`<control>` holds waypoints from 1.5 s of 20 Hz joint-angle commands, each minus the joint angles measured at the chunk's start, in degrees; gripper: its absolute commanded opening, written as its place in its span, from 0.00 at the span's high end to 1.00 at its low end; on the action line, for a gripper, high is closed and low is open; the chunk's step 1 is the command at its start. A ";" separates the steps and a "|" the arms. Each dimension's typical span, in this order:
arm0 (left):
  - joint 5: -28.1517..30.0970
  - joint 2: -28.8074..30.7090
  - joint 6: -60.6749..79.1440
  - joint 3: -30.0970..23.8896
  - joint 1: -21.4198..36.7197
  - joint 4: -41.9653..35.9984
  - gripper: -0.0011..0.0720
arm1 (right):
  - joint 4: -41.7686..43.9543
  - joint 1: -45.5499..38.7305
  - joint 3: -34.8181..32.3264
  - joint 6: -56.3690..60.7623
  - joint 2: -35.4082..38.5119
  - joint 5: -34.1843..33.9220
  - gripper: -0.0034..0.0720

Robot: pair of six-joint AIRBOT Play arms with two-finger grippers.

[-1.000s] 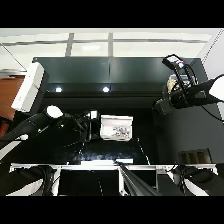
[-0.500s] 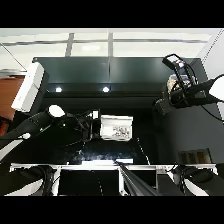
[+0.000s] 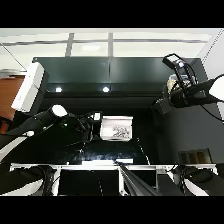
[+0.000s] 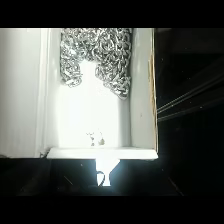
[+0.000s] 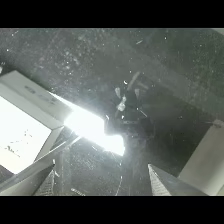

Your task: Fold the box and place the chain.

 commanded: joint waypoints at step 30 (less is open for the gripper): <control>0.44 -0.76 0.74 -0.17 -0.04 -1.68 0.32 | 25.59 4.87 -0.15 -33.59 -21.59 -3.17 0.02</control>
